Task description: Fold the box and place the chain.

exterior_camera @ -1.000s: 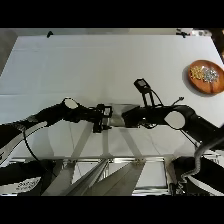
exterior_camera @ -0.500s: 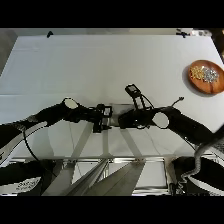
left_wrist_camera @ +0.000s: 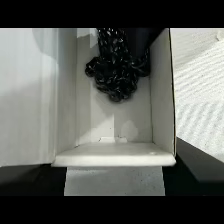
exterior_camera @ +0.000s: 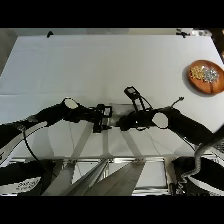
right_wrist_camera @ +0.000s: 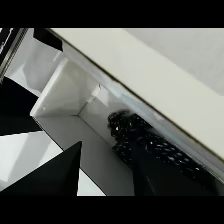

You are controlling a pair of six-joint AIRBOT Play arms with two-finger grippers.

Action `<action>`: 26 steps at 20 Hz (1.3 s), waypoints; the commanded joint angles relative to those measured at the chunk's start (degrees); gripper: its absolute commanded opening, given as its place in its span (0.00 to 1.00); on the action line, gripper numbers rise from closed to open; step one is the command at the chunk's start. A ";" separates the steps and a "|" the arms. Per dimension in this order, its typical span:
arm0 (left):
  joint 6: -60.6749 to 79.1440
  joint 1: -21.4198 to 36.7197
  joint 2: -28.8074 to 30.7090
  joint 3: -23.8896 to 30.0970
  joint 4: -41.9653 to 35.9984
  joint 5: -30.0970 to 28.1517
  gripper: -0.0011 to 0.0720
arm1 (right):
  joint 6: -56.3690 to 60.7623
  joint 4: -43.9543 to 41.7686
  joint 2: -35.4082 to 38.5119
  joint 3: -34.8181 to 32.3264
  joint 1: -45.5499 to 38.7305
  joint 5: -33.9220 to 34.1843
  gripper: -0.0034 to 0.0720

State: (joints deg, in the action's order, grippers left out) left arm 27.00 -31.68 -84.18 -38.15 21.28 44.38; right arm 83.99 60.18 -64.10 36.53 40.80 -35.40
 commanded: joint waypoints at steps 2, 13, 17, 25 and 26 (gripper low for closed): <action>0.02 0.04 0.04 -0.02 0.00 0.00 0.53 | 0.00 1.25 1.07 0.55 0.02 -3.58 0.51; 0.02 0.04 0.04 -0.02 0.00 -0.02 0.53 | 0.48 29.92 18.84 1.68 -24.39 -34.25 0.50; 0.02 0.04 0.04 -0.02 0.00 0.00 0.53 | 6.91 34.95 14.53 1.68 -39.78 -19.71 0.46; 0.02 0.04 0.04 -0.02 0.00 -0.02 0.53 | 10.62 38.71 -1.77 1.68 -49.75 -4.17 0.37; 0.02 0.04 0.04 -0.02 0.00 0.00 0.53 | 11.32 39.60 -2.69 1.73 -50.12 -2.93 0.37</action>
